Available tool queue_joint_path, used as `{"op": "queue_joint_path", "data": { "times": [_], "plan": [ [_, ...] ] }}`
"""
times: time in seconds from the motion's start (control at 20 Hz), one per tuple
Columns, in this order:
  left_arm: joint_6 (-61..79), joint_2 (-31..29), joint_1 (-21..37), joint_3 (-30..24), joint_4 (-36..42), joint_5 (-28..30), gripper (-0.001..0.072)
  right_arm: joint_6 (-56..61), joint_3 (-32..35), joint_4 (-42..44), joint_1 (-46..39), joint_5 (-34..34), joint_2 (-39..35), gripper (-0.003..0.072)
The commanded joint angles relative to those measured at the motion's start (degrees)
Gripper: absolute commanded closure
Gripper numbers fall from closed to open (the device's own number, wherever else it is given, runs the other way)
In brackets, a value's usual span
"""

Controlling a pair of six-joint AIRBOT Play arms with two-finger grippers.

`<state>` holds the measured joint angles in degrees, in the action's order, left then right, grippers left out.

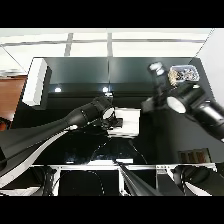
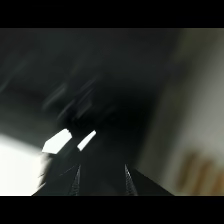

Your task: Fold the box and place the chain.

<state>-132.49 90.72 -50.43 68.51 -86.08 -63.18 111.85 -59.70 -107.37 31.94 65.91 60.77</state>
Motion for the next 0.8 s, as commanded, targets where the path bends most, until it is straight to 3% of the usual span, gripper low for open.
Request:
{"op": "queue_joint_path", "data": {
  "times": [0.0,0.05,0.1,0.2,0.3,0.55,0.75],
  "plan": [
    [0.02,0.0,0.0,0.02,-0.02,-0.11,0.0683,0.07,2.54,-15.82,-11.54,-20.5,-1.27,0.0351],
    [0.02,0.0,0.02,0.0,-0.02,-0.11,0.0683,3.56,3.45,-14.36,-16.9,-26.27,0.24,0.0071],
    [0.02,0.0,0.02,0.0,-0.09,-0.11,0.0683,6.6,3.41,-11.72,-22.56,-29.16,2.89,-0.0026],
    [0.04,0.0,0.02,0.02,-0.26,0.07,0.0683,7.1,2.54,-3.02,-31.89,-33.81,8.96,-0.0026],
    [0.02,0.0,0.02,0.02,-0.26,0.09,0.0683,6.99,-3.91,4.26,-38.14,-31.67,16.7,-0.0026],
    [0.02,0.0,0.02,0.0,-0.26,0.07,0.0683,6.86,-36.68,6.47,-43.12,-6.8,40.65,-0.002],
    [0.02,0.0,0.02,0.0,-0.26,0.07,0.0683,8.59,-54.34,11.37,-44.85,1.25,53.31,-0.0019]
  ]
}}
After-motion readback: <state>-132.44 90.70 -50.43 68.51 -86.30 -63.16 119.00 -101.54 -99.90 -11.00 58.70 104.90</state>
